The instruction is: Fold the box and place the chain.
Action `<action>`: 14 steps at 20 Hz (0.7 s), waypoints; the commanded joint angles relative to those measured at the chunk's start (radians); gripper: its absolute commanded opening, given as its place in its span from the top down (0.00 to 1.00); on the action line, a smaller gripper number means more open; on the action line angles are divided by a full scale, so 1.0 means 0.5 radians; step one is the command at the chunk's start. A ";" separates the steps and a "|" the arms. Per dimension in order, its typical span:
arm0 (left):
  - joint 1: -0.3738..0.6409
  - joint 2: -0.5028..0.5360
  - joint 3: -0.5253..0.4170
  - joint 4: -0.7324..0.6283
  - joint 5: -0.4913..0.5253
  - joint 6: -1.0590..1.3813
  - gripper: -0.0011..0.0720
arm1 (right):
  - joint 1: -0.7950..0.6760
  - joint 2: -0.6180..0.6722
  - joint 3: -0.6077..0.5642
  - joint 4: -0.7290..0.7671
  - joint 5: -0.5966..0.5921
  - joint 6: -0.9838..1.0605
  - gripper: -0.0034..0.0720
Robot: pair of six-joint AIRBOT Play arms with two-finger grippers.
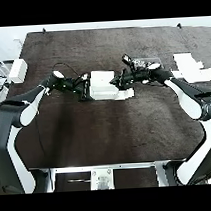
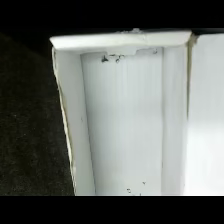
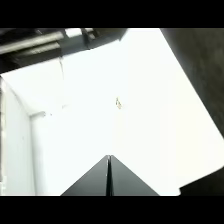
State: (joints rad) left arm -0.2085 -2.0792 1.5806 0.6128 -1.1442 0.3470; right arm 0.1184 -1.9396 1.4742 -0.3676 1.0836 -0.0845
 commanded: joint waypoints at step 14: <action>-0.001 -0.002 -0.001 0.016 0.001 -0.014 0.34 | -0.044 0.253 -0.009 -0.141 0.057 0.014 0.95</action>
State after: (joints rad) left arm -0.2089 -2.0792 1.5806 0.6201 -1.1427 0.3450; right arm 0.1013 -1.8694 1.4776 -0.3531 1.1057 -0.0780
